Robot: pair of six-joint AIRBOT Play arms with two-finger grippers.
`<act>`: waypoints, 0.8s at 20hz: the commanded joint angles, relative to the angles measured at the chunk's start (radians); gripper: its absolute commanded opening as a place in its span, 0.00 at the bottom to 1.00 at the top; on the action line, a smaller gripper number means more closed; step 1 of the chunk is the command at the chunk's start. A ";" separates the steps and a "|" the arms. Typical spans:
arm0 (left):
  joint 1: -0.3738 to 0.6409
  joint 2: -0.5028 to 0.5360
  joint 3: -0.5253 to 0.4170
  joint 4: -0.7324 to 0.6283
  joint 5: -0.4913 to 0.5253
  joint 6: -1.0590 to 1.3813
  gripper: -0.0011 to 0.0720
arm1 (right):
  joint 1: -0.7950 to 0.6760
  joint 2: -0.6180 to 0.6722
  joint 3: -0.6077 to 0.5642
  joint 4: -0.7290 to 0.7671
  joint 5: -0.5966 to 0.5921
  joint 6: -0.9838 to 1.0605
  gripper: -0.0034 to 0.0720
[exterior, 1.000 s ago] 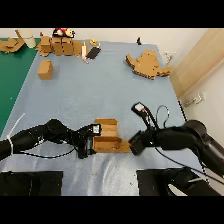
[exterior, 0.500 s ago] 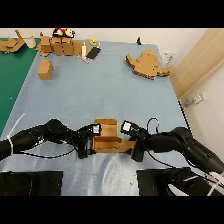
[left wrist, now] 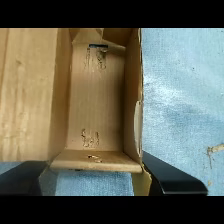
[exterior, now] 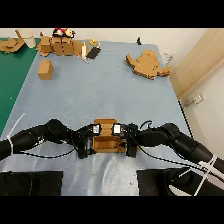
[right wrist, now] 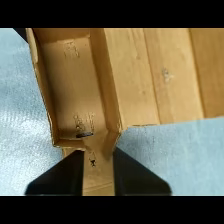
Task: Fold the box.
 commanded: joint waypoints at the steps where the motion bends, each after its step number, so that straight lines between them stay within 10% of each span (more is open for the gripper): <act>1: 0.000 -0.001 0.000 0.000 0.000 0.000 0.85 | 0.007 -0.009 0.003 0.005 0.013 -0.045 0.23; 16: 0.000 -0.001 0.000 0.000 0.000 0.000 0.85 | 0.032 -0.009 0.001 0.061 0.006 -0.100 0.21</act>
